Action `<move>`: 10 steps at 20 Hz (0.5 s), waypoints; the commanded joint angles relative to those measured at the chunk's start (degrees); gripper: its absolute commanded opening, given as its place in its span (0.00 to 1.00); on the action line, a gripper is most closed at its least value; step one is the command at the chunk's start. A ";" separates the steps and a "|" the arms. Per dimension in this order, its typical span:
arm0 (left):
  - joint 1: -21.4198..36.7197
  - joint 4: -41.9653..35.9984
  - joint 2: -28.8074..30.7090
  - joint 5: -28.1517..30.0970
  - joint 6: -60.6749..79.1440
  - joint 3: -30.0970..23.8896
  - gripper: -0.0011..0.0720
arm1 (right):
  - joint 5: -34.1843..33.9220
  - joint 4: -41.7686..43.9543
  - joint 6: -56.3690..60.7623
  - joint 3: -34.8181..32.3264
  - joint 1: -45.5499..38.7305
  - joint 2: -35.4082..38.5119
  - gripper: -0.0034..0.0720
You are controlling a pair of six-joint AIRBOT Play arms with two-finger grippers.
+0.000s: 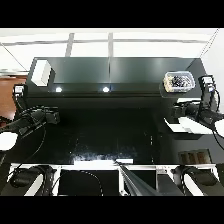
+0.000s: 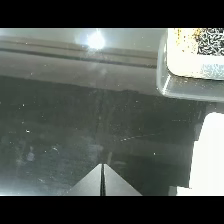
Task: Fold the box and place the chain.
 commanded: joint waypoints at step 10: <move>0.00 -12.35 -8.04 23.56 -0.15 -0.35 0.06 | -28.48 -3.67 5.92 1.05 -7.78 -2.91 0.06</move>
